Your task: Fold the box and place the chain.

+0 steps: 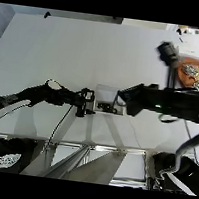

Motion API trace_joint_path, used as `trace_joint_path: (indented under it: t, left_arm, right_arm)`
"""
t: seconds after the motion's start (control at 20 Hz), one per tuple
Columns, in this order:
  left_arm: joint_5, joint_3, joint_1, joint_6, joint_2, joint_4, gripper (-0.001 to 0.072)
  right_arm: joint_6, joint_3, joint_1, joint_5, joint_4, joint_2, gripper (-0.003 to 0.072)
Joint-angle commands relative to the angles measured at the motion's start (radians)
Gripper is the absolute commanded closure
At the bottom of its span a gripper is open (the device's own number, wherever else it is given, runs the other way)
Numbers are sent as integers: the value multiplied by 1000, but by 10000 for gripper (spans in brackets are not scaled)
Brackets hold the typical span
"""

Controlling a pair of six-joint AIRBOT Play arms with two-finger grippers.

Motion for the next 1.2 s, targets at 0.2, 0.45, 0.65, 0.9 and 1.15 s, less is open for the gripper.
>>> trace_joint_path:
  t: [0.2, 0.45, 0.65, 0.9, 1.15]
  left_arm:
    - [0, 0, 0, 0, 1, 0, 484]
    - [0, 0, 0, 0, 1, 0, 484]
    - [0, 0, 0, 0, 1, 0, 484]
    - [0, 0, 0, 0, 1, 0, 484]
    - [0, 0, 0, 0, 1, 0, 484]
  right_arm:
    - [-3, -68, 31, -73, -12, -295, 670]
    - [-4, -66, 31, -67, -12, -352, 470]
    - [-16, 12, -2, 19, -24, -351, 389]
    - [-15, 198, -138, 240, -189, -351, 419]
    - [-14, 215, -313, 253, -415, -356, 590]
